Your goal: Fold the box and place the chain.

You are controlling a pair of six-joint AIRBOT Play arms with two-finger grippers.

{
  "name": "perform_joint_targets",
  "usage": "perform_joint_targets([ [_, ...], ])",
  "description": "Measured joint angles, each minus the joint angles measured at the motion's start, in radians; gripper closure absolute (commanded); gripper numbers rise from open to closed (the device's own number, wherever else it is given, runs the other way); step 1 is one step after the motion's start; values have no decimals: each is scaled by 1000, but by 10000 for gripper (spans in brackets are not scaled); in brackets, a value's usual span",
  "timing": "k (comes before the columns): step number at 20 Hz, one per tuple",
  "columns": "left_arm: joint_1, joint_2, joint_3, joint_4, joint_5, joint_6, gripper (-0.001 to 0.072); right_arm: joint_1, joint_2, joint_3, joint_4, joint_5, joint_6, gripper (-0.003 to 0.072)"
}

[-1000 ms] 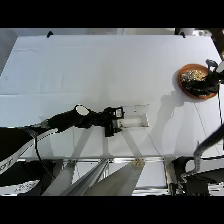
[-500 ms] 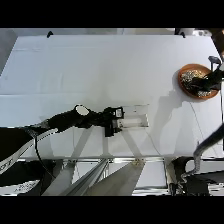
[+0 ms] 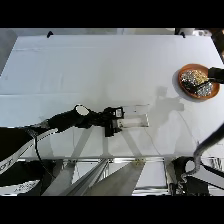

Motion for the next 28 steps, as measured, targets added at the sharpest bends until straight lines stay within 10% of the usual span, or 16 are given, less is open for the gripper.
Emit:
perform_joint_targets([
  [16,0,0,0,0,0,0,573,109,494,-125,302,313,-96,667],
  [28,0,0,0,0,0,0,573,361,599,-587,461,6,-93,667],
])
